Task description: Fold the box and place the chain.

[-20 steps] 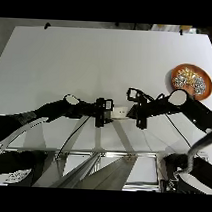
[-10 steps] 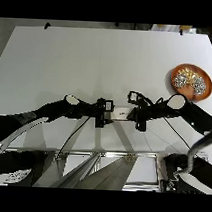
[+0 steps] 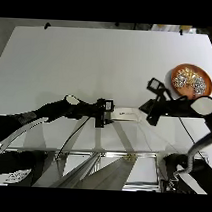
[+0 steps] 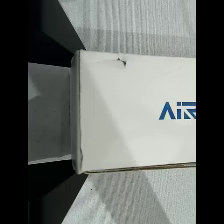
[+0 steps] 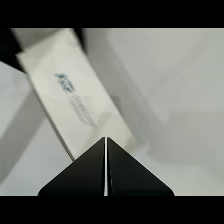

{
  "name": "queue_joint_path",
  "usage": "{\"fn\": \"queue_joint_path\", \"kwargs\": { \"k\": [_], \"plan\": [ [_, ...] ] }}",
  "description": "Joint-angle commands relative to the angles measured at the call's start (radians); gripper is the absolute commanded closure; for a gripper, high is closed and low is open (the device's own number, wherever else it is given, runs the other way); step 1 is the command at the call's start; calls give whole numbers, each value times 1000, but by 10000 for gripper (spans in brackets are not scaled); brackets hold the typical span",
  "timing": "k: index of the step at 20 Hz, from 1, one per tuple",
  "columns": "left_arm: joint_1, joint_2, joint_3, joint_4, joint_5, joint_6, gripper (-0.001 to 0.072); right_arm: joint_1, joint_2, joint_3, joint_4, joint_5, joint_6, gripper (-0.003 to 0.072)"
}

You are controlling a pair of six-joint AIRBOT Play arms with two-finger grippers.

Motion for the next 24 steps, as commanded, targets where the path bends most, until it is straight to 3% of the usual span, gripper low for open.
{"fn": "queue_joint_path", "kwargs": {
  "k": [1,3,5,15,24],
  "plan": [
    [0,0,0,0,2,2,398,-132,62,2,-363,69,637,671],
    [0,0,0,0,2,2,398,-140,55,2,-589,130,898,671],
    [0,0,0,0,2,2,398,-140,54,1,-663,187,932,671],
    [0,0,0,0,-5,2,398,-140,23,-27,-694,263,932,670],
    [0,0,0,0,-6,2,398,-140,23,-27,-694,261,932,670]
  ]
}}
